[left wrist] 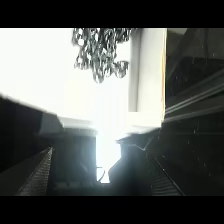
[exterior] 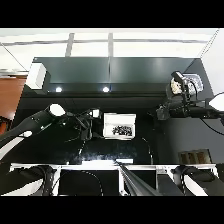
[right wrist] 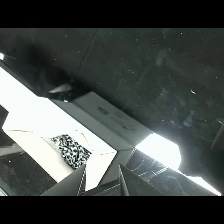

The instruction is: Fold the box and place the chain.

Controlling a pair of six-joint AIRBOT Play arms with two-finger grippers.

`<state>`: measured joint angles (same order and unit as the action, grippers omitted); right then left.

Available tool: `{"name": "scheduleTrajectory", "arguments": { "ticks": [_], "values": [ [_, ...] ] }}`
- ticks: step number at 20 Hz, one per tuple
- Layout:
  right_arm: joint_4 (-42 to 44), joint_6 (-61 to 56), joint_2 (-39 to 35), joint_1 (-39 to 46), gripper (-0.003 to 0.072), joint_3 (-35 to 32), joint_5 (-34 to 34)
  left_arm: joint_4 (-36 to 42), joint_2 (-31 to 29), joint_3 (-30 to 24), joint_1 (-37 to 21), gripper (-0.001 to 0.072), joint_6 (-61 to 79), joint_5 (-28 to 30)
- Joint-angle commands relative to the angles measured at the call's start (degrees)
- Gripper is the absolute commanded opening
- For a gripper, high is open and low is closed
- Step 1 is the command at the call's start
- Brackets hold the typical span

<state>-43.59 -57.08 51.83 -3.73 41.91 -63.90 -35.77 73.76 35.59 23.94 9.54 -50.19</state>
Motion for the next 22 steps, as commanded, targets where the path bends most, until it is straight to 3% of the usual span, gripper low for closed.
{"name": "scheduleTrajectory", "arguments": {
  "ticks": [1,15,18,20,22],
  "values": [
    [0.00,-0.15,-0.02,0.00,0.0256,0.02,-0.15,2.01,2.10,1.25,0.37,0.0712,2.93,-1.09],
    [0.00,-0.15,0.00,0.00,0.0256,0.02,-0.22,3.85,3.37,1.55,3.17,0.0710,2.64,-0.76],
    [0.00,-0.15,0.00,0.00,0.0256,0.02,-0.26,3.85,4.15,2.03,5.01,0.0702,2.67,1.79],
    [0.00,-0.15,-0.02,0.00,0.0256,0.02,-0.26,3.61,4.17,2.12,5.16,0.0678,2.69,2.84],
    [0.00,-0.13,0.00,-0.02,0.0256,0.00,-0.07,3.43,4.17,2.12,5.14,0.0494,2.69,3.39]
  ]
}}
